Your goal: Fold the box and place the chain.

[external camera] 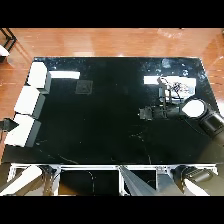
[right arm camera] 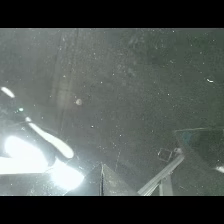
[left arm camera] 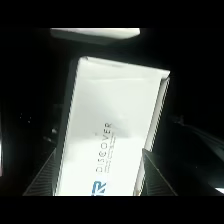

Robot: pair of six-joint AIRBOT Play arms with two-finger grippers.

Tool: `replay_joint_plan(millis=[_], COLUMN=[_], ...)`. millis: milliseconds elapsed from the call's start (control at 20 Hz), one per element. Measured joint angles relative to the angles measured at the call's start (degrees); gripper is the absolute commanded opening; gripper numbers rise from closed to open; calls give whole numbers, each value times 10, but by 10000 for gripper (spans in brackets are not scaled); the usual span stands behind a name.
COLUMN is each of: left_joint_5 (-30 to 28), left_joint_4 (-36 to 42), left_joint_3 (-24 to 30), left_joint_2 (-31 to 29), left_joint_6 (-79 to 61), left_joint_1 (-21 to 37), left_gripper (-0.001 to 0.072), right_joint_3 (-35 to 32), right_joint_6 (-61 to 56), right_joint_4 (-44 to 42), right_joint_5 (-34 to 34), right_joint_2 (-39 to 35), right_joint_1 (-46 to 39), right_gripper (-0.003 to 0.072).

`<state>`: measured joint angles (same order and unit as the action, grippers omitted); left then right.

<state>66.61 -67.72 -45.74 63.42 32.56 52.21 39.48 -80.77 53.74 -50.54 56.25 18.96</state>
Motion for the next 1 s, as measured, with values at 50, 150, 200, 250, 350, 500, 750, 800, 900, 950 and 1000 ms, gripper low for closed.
replay_joint_plan(millis=[50,150,200,250,350,500,750,800,900,950,1000], left_joint_5=[-1,-1,-2,-2,-1,7,10,3,-20,-38,-56], left_joint_4=[11,52,77,102,146,188,164,136,70,42,19], left_joint_3=[-8,-34,-51,-70,-114,-175,-219,-213,-175,-147,-111], left_joint_2=[-3,-15,-23,-30,-43,-53,-65,-73,-98,-114,-132], left_joint_6=[9,25,35,47,87,150,242,273,331,359,384], left_joint_1=[-4,-18,-30,-45,-89,-191,-418,-465,-545,-579,-608], left_gripper=[641,636,621,538,148,18,17,17,17,17,17], right_joint_3=[2,17,32,53,104,192,287,287,263,239,211], right_joint_6=[0,0,0,0,0,-30,-132,-151,-185,-203,-221], right_joint_4=[0,-1,-3,-5,-1,53,234,269,329,356,377], right_joint_5=[0,-4,-12,-26,-55,-113,-259,-279,-306,-310,-311], right_joint_2=[0,0,0,0,0,-1,-58,-81,-134,-164,-190], right_joint_1=[0,-1,-3,-4,-6,-9,-14,-14,-15,-15,-15], right_gripper=[24,24,24,24,24,24,24,24,24,24,24])
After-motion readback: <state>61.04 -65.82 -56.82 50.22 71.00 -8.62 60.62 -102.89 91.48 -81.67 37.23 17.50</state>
